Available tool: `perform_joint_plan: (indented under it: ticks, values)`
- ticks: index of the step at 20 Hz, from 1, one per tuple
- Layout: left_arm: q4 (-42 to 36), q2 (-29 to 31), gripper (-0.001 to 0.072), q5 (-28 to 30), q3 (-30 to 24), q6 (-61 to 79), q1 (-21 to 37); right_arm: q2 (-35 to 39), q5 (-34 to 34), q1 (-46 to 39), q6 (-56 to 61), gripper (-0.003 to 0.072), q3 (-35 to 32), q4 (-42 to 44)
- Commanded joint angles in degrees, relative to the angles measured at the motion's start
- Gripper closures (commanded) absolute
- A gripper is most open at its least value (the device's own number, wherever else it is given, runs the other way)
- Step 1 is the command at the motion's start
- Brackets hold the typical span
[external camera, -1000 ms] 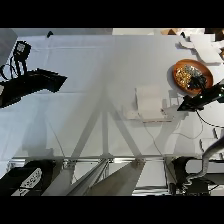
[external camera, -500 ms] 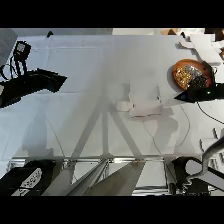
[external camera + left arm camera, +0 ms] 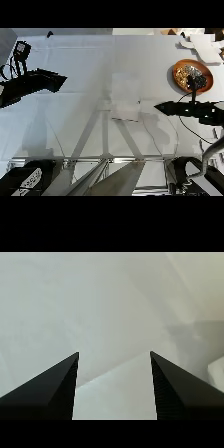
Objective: Fold the box and place the chain.
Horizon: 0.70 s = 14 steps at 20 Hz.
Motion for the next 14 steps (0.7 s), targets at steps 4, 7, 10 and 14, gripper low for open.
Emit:
perform_joint_plan:
  ticks: [4, 7, 10, 14]
  values:
    - [0.0, 0.0, 0.0223, 0.0, 0.0, 0.0, 0.0, 0.6, -26.7, 19.6, -5.3, 0.0680, -2.8, 7.1]
    - [0.0, 0.0, 0.0223, 0.0, 0.0, 0.0, 0.0, 0.6, -35.6, 24.1, -5.6, 0.0681, -2.8, 11.9]
    - [0.0, 0.0, 0.0223, 0.0, 0.0, 0.0, 0.0, -0.3, -39.3, 25.1, -6.6, 0.0681, -2.8, 12.7]
    - [0.0, 0.0, 0.0223, 0.0, 0.0, 0.0, 0.0, -6.4, -37.9, 25.1, -11.6, 0.0681, -2.8, 18.6]
